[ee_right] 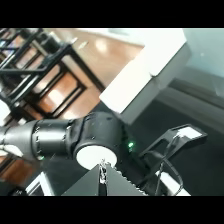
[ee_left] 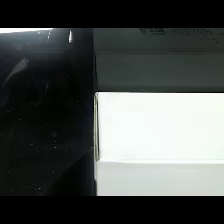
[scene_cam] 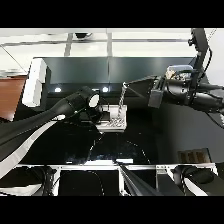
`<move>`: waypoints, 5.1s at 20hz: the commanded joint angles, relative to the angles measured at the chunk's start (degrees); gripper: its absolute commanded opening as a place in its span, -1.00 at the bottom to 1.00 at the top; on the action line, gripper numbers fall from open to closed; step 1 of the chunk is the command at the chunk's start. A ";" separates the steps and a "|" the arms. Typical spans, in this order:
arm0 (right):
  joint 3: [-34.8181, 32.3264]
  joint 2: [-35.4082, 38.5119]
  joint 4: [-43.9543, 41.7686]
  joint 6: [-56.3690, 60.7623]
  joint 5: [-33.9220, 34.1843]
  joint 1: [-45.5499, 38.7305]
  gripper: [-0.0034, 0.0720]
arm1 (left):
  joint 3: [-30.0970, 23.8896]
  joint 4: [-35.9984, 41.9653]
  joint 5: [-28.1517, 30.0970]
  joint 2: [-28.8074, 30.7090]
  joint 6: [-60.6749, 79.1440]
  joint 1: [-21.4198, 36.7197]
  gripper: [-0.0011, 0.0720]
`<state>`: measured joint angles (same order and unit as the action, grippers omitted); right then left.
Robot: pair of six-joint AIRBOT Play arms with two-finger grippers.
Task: Fold the box and place the chain.
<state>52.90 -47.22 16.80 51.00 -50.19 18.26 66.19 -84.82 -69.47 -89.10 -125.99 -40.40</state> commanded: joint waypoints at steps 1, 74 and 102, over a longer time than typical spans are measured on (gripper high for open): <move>0.02 -0.74 0.59 0.02 2.25 0.07 -0.87 | -0.02 0.00 0.00 0.00 0.00 0.02 -0.89; -7.21 -11.98 32.50 13.92 -13.53 -11.58 -0.24 | -25.81 48.24 19.87 10.91 141.22 22.23 0.97; 5.31 -28.17 22.84 -24.11 -10.60 1.73 1.00 | -25.03 50.90 18.43 9.94 141.00 19.08 -0.04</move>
<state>56.73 -75.37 39.00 40.49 -51.05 18.87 41.10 -33.89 -51.07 -79.11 15.05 -21.32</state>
